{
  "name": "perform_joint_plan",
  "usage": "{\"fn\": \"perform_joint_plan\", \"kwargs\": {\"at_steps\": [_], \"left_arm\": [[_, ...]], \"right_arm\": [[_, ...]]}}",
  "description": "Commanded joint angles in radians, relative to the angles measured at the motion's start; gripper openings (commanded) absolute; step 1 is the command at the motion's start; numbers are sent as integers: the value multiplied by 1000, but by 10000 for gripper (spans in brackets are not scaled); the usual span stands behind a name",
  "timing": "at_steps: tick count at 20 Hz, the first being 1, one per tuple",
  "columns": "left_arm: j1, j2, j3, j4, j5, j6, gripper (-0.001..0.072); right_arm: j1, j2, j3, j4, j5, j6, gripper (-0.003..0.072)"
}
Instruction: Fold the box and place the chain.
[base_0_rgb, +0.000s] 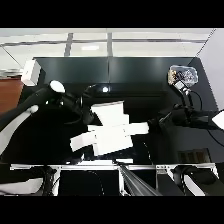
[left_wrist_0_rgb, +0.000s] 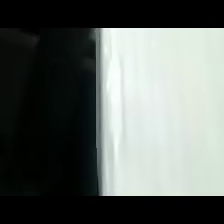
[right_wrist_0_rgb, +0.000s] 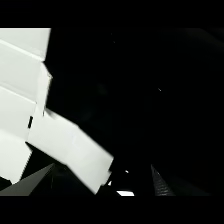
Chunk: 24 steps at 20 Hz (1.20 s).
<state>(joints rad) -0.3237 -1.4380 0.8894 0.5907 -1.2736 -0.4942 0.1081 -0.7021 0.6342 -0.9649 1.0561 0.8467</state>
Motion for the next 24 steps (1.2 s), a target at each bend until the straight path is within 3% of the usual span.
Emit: {"fn": "perform_joint_plan", "kwargs": {"at_steps": [1, 3, 7, 9, 13, 17, 21, 24], "left_arm": [[-69, 175, -220, -119, 320, 438, 28], [-97, 159, -231, -106, 341, 646, 25], [-179, 89, -171, -101, 523, 648, 26], [-194, 60, -129, -101, 560, 647, 26], [-194, 10, -92, -100, 555, 647, 26], [-193, 9, -92, -59, 529, 646, 26], [-194, 9, -92, -56, 529, 644, 27], [-194, 9, -92, -56, 529, 644, 27]], "right_arm": [[-6, -1, 12, -84, 42, -112, 698], [-6, -1, -19, -80, 31, -222, 699], [-6, -2, -116, -16, -18, -423, 699], [3, -2, -160, 44, -34, -569, 698], [137, -38, -208, 55, -125, -609, 698], [306, -153, -212, 39, -241, -640, 698], [358, -225, -212, -69, -285, -652, 698], [372, -237, -212, -19, -283, -708, 698]]}}
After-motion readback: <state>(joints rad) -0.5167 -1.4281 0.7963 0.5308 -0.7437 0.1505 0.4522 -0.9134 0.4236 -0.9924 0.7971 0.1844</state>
